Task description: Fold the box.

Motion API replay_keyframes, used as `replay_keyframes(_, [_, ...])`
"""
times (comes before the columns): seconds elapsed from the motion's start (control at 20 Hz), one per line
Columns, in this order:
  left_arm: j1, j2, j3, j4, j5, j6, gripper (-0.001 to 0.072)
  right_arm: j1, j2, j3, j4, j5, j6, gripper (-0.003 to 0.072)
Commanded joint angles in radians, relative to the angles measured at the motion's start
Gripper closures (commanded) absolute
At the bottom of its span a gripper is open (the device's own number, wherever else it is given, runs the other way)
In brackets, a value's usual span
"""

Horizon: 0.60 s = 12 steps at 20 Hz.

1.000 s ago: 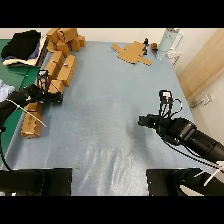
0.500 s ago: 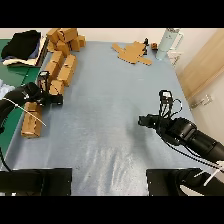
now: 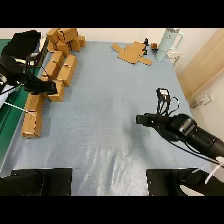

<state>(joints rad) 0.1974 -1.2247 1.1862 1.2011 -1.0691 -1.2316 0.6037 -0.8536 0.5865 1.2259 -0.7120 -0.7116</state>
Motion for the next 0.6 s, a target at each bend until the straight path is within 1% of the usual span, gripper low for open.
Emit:
replay_keyframes(0.0, [-0.038, 0.049, 0.062, -0.062, -0.183, 0.001, 0.0694, -0.056, -0.109, 0.139, 0.093, -0.031, -0.153, 0.0674])
replay_keyframes(0.05, [-0.064, 0.05, 0.061, -0.087, -0.2, 0.0, 0.0696, -0.08, -0.163, 0.196, 0.127, -0.057, -0.205, 0.0674])
replay_keyframes(0.15, [-0.134, 0.051, 0.047, -0.113, -0.199, 0.0, 0.0697, -0.123, -0.285, 0.319, 0.187, -0.134, -0.298, 0.0674])
replay_keyframes(0.25, [-0.241, 0.051, 0.007, -0.129, -0.158, -0.007, 0.0698, -0.15, -0.408, 0.435, 0.243, -0.219, -0.382, 0.0674])
replay_keyframes(0.4, [-0.412, 0.051, -0.098, -0.128, -0.013, -0.06, 0.0699, -0.162, -0.556, 0.576, 0.321, -0.335, -0.46, 0.0674])
replay_keyframes(0.5, [-0.506, 0.051, -0.164, -0.127, 0.092, -0.078, 0.0698, -0.162, -0.601, 0.615, 0.371, -0.341, -0.46, 0.0674])
replay_keyframes(0.55, [-0.537, 0.05, -0.183, -0.127, 0.119, -0.085, 0.0697, -0.161, -0.606, 0.616, 0.388, -0.338, -0.46, 0.0674])
